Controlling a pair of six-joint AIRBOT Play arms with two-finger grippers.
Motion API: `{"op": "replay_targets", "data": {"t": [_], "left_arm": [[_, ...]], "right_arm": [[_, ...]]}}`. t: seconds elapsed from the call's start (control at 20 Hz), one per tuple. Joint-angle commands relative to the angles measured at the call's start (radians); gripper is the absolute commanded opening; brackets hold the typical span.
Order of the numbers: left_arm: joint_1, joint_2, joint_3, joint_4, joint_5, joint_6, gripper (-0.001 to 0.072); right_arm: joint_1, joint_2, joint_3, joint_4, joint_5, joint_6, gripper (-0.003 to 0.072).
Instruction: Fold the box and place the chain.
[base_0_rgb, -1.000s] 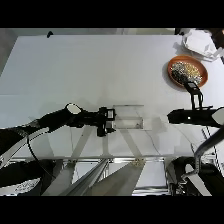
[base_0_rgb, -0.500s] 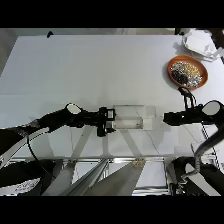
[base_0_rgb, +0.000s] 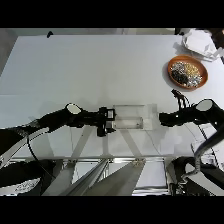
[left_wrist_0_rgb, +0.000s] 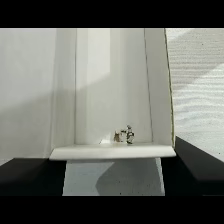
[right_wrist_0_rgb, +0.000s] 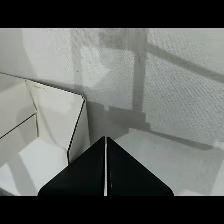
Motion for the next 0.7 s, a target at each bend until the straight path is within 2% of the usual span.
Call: {"op": "replay_targets", "data": {"t": [0.0,0.1,0.3,0.55,0.6,0.65], "left_arm": [[0.0,0.0,0.001,0.0,0.0,0.0,0.0086],[0.0,0.0,0.001,0.0,0.0,0.0,0.0086],[0.0,0.0,0.001,0.0,0.0,0.0,0.0086],[0.0,0.0,0.001,0.0,0.0,0.0,0.0086],[0.0,0.0,0.001,0.0,0.0,0.0,0.0086],[0.0,0.0,0.001,0.0,0.0,0.0,0.0086]], "right_arm": [[-0.001,-0.033,-0.001,0.019,0.008,-0.011,0.0012],[-0.001,-0.052,-0.001,0.028,0.003,-0.016,0.0012],[-0.001,-0.056,-0.001,0.138,0.042,-0.087,0.0012],[-0.001,-0.056,-0.001,0.167,0.082,-0.1,0.0014],[-0.001,-0.056,-0.001,0.188,0.093,-0.112,0.0025],[-0.001,-0.052,-0.001,0.209,0.102,-0.113,0.0117]]}}
